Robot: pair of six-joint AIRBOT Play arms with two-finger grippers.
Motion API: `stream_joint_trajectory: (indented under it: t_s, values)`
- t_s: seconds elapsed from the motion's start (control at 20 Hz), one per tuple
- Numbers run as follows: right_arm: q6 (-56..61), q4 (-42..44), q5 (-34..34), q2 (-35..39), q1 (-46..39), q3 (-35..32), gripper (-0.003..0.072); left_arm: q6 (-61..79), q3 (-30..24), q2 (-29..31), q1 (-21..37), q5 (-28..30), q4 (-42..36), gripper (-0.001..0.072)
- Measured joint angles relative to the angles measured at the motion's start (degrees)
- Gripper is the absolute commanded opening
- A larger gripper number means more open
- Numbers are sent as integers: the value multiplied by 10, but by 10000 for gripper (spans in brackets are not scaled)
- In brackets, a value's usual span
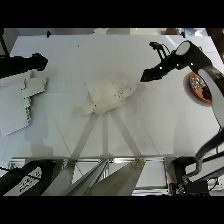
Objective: Fold the box and place the chain.
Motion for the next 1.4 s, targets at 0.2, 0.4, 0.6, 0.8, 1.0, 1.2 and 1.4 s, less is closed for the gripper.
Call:
stream_joint_trajectory:
  t_s: [0.2, 0.4, 0.6, 0.8, 1.0, 1.2, 1.4]
  values:
    - [-50, 49, 33, -73, -3, 83, 479, 0, 0, 0, 0, 0, 0, 693]
    - [-91, 69, 60, -114, 5, 112, 479, 0, 0, 0, 0, 0, 0, 693]
    - [-113, 73, 86, -138, 21, 120, 460, 0, 0, 0, 0, 0, 0, 693]
    - [-121, 75, 106, -150, 38, 123, 65, 0, 0, 0, 0, 0, 0, 693]
    - [-120, 79, 125, -153, 47, 123, 16, 0, 0, 0, 0, 0, 0, 693]
    - [-123, 100, 148, -142, 51, 123, 15, 0, 0, 0, 0, 0, 0, 693]
    - [-128, 118, 144, -101, 61, 123, 13, 0, 0, 0, 0, 0, 0, 693]
